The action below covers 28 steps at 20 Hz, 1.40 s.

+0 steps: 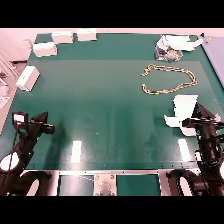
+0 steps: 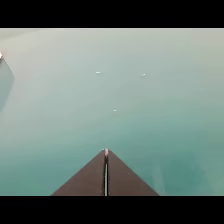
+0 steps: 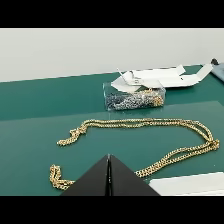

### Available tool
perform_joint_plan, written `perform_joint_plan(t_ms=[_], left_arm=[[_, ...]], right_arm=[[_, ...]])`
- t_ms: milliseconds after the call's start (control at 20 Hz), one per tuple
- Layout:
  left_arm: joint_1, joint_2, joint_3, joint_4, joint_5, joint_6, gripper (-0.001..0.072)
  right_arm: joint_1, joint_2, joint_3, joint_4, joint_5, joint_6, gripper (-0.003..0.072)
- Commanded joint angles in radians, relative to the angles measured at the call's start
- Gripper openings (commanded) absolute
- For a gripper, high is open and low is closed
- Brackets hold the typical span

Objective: Fold the box and place the chain.

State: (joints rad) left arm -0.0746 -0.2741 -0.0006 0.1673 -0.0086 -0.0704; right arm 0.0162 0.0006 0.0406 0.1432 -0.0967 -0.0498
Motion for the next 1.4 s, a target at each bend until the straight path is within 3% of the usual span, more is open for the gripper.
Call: perform_joint_plan(t_ms=[0,150,300,500,700,750,900,1050,1100,1350], left_arm=[[0.000,0.001,0.001,0.000,0.000,0.000,0.0020],[0.000,0.001,0.000,0.000,0.000,0.000,0.0020],[0.000,0.001,0.001,0.000,0.000,0.000,0.0020],[0.000,0.001,0.001,0.000,0.000,0.000,0.0020],[0.000,0.001,0.001,0.000,0.000,0.000,0.0020],[0.000,0.001,0.001,0.000,0.000,0.000,0.0020],[0.000,0.001,0.000,0.000,0.000,0.000,0.0020],[0.000,0.001,0.001,0.000,-0.001,0.000,0.0020],[0.000,0.001,0.001,0.000,0.001,0.000,0.0020],[0.000,0.001,0.001,0.000,0.000,0.000,0.0020]], right_arm=[[0.001,0.000,0.000,-0.005,0.023,-0.019,0.0017],[0.000,-0.017,0.002,-0.005,0.022,-0.091,0.0151],[0.000,-0.179,0.049,0.015,-0.054,-0.090,0.0197],[0.000,-0.559,0.217,0.014,-0.053,-0.115,0.0193],[-0.062,-0.792,0.388,0.002,-0.054,-0.231,0.0082],[-0.088,-0.801,0.413,-0.028,-0.054,-0.247,0.0016],[-0.157,-0.790,0.461,-0.032,-0.045,-0.250,0.0015],[-0.282,-0.790,0.483,0.052,-0.045,-0.248,0.0089],[-0.327,-0.792,0.483,0.066,-0.045,-0.248,0.0195],[-0.521,-0.829,0.495,0.067,-0.040,-0.302,0.0224]])
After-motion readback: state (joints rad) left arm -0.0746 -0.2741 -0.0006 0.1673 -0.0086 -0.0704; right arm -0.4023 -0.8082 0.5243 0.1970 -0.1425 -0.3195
